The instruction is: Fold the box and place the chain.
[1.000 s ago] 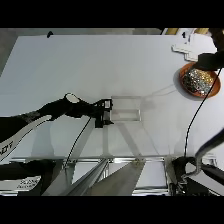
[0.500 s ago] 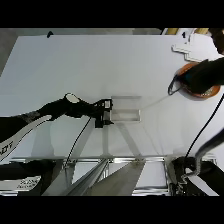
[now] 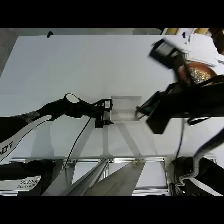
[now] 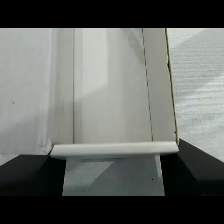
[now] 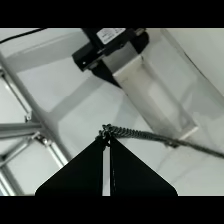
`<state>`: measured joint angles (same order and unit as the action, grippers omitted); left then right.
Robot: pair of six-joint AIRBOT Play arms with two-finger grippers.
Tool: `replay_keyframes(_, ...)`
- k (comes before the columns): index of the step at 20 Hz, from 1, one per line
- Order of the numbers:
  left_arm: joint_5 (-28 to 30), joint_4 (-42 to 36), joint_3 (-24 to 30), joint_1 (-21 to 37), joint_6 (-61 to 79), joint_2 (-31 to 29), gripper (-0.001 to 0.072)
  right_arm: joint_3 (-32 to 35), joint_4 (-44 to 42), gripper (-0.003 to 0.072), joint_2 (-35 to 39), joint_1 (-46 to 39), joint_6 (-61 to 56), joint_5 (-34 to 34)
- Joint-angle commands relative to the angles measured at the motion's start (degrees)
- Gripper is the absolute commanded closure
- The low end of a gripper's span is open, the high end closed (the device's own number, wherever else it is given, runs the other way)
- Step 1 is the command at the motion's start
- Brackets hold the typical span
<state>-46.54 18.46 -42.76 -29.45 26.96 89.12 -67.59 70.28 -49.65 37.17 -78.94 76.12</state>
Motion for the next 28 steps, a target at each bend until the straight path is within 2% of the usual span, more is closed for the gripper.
replay_keyframes(1,0.0,0.0,0.0,0.0,0.0,0.0,0.0700,5.0,1.0,0.0665,-2.5,3.2,-0.1,-6.8)
replay_keyframes(7,0.0,0.0,0.0,0.0,0.0,0.0,0.0700,9.9,5.6,0.0665,-8.9,3.2,-0.2,-18.2)
replay_keyframes(10,0.0,0.0,0.0,0.0,0.0,0.0,0.0700,10.0,8.1,0.0665,-13.1,1.8,-3.1,-20.4)
replay_keyframes(14,0.0,0.0,0.0,0.0,0.0,0.0,0.0700,10.1,9.0,0.0662,-16.0,-1.5,-5.2,-19.9)
replay_keyframes(16,0.0,0.0,0.0,0.0,0.0,0.0,0.0700,10.4,8.9,0.0613,-17.1,-2.2,-5.2,-19.7)
replay_keyframes(21,0.0,0.0,0.0,0.0,0.0,0.0,0.0700,10.3,8.8,0.0613,-20.2,-2.2,-3.9,-19.7)
replay_keyframes(23,0.0,0.0,0.0,0.0,0.0,0.0,0.0700,10.3,8.8,0.0541,-18.5,-2.8,-1.2,-16.6)
replay_keyframes(26,0.0,0.0,0.0,0.0,0.0,0.0,0.0700,10.3,8.9,0.0546,-13.8,-7.1,6.3,-10.9)
replay_keyframes(28,0.0,0.0,0.0,0.0,0.0,0.0,0.0700,10.3,9.0,0.0575,-11.3,-11.5,10.7,-8.5)
